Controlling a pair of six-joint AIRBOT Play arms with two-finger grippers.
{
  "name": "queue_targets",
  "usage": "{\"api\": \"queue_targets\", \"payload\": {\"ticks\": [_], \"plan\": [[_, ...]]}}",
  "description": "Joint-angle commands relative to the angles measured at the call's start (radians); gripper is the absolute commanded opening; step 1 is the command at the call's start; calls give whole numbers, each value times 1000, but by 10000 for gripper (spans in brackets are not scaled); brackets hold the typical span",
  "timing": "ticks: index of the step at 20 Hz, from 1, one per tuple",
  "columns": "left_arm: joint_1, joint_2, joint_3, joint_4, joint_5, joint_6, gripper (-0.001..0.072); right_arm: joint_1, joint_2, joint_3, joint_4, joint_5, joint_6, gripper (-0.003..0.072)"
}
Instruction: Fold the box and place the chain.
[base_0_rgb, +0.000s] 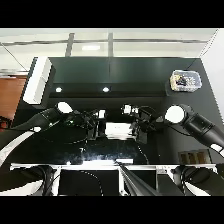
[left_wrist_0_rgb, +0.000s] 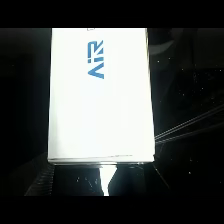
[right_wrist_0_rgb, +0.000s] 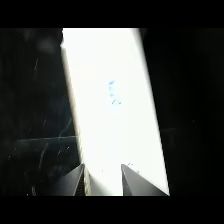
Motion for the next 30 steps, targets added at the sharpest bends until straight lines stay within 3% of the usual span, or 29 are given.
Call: {"api": "queue_targets", "payload": {"ticks": [1, 19, 23, 24, 25, 26, 28, 30], "plan": [[0, -1, 0, 0, 2, -1, 464, 1, 0, 0, 8, -10, -1, 294], [0, -1, 0, 0, 2, -1, 464, 1, -40, -10, 13, -25, 9, 293], [0, -1, 0, 0, 2, -1, 464, -34, 6, 54, 12, 28, 216, 293], [0, -1, 0, 0, 2, -1, 464, -63, 30, 69, 13, 48, 311, 280], [0, -1, 0, 0, 2, -1, 464, -95, 49, 70, 16, 70, 426, 99], [0, -1, 0, 0, 2, -1, 464, -128, 52, 68, 32, 129, 550, 12], [0, -1, 0, 0, 2, -1, 464, -165, 46, 17, 179, 213, 573, 11], [0, -1, 0, 0, 2, -1, 464, -167, 37, -68, 393, 141, 558, 4]]}}
